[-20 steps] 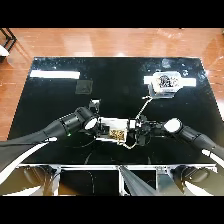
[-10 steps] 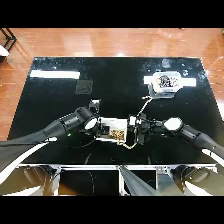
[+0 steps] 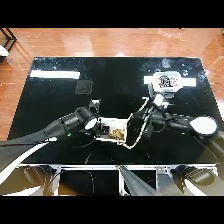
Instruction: Fold the box and place the chain.
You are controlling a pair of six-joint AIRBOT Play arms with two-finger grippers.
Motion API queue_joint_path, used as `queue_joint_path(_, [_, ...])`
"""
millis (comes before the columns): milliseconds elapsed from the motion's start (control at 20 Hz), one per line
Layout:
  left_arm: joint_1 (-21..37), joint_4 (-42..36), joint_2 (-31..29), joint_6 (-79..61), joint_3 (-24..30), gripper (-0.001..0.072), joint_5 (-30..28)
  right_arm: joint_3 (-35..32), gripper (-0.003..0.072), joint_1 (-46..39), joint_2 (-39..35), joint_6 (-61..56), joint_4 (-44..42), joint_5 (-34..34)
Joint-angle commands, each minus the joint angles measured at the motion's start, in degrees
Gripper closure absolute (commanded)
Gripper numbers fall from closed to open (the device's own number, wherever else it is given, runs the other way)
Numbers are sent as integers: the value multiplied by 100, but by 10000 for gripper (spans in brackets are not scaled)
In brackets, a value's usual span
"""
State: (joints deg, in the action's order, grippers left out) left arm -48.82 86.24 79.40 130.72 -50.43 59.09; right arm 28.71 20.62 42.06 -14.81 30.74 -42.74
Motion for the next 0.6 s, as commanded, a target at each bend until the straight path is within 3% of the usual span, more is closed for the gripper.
queue_joint_path(0, [-4, 4, -2, -2, 4, 684, -7, 334, 668, -109, -898, -1482, 498, -673])
queue_joint_path(200, [-4, 4, -2, 0, 4, 684, -4, 807, 668, -90, -1012, -2282, 330, -1628])
queue_joint_path(550, [-4, 2, -2, -2, 4, 684, 0, 1443, 668, -63, -1012, -2337, -841, -1703])
